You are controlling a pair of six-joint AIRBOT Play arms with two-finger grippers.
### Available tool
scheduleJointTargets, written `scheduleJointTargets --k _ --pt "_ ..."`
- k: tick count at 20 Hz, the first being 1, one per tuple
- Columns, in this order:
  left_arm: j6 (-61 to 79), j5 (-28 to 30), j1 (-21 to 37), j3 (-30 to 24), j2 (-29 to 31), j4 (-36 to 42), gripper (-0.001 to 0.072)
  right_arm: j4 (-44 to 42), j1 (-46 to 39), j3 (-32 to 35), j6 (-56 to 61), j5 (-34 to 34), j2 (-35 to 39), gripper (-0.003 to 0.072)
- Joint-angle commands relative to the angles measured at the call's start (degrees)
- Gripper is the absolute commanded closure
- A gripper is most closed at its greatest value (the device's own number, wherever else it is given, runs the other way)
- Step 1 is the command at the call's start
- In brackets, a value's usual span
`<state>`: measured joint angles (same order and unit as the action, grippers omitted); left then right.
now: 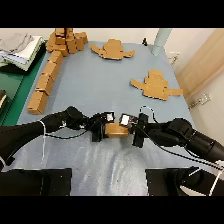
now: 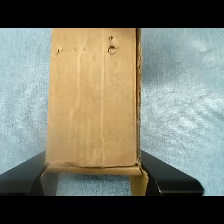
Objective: Fold the box.
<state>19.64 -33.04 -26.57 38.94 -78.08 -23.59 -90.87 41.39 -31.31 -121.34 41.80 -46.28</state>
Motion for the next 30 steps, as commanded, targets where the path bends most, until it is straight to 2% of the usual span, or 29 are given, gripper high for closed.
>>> scheduleJointTargets --k 1,4,6,16,19,22,24,26,28,30 --pt "0.02 0.02 0.00 0.04 -0.04 -0.02 0.0295 5.46 -0.50 -0.26 18.73 6.97 0.63 0.0680" --pt "0.00 0.02 0.00 0.04 -0.04 -0.02 0.0295 11.34 -0.50 -1.75 41.88 15.72 0.63 0.0680" --pt "0.02 0.00 0.00 0.04 -0.04 -0.02 0.0295 13.11 -0.52 -2.56 52.37 20.13 0.59 0.0680" --pt "-3.02 0.07 0.00 0.13 0.22 0.39 0.0295 12.92 -5.25 -2.64 68.08 17.99 0.50 0.0680" --pt "-10.45 0.02 1.79 0.33 3.23 0.31 0.0295 12.87 -5.38 -2.64 70.44 17.11 0.50 0.0680" --pt "-19.08 -0.33 6.78 0.15 8.94 -1.42 0.0295 12.90 -5.38 -2.64 70.55 16.87 -0.31 0.0680" --pt "-29.22 -3.19 11.50 -0.70 13.18 -8.66 0.0295 12.90 -5.38 -2.64 70.58 16.31 -1.86 0.0680" --pt "-41.94 -7.67 16.33 -2.27 17.62 -20.68 0.0295 12.92 -5.38 -2.64 70.53 14.27 -3.65 0.0680" --pt "-54.88 -11.58 21.29 -4.48 23.69 -31.06 0.0295 12.94 -5.38 -2.64 70.53 11.32 -5.31 0.0680" --pt "-63.28 -14.27 25.59 -6.73 30.42 -37.77 0.0295 12.92 -5.38 -2.64 70.53 8.41 -6.64 0.0680"
